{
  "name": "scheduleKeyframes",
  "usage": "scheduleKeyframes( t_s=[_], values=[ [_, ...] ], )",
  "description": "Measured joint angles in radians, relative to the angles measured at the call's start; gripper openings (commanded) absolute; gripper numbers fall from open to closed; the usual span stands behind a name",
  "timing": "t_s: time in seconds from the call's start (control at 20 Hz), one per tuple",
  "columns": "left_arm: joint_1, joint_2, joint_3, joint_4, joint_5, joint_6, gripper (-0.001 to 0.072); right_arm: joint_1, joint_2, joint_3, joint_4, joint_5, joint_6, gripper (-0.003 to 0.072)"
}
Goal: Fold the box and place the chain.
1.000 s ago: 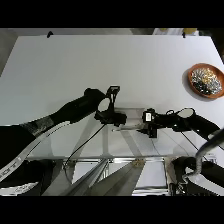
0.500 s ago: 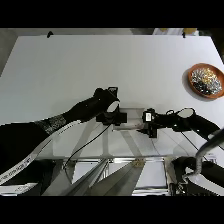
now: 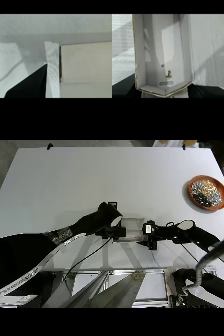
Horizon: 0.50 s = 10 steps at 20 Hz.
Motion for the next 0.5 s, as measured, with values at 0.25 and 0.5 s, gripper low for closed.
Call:
scheduleKeyframes(
  t_s=[0.25,0.5],
  values=[
    [-0.002,-0.016,0.014,-0.011,-0.006,0.005,0.0006,0.000,0.000,0.000,0.002,0.001,0.001,0.0295],
    [-0.006,-0.035,0.036,-0.023,-0.020,0.011,0.0073,0.000,0.000,0.000,0.000,0.004,0.001,0.0295]
  ],
)
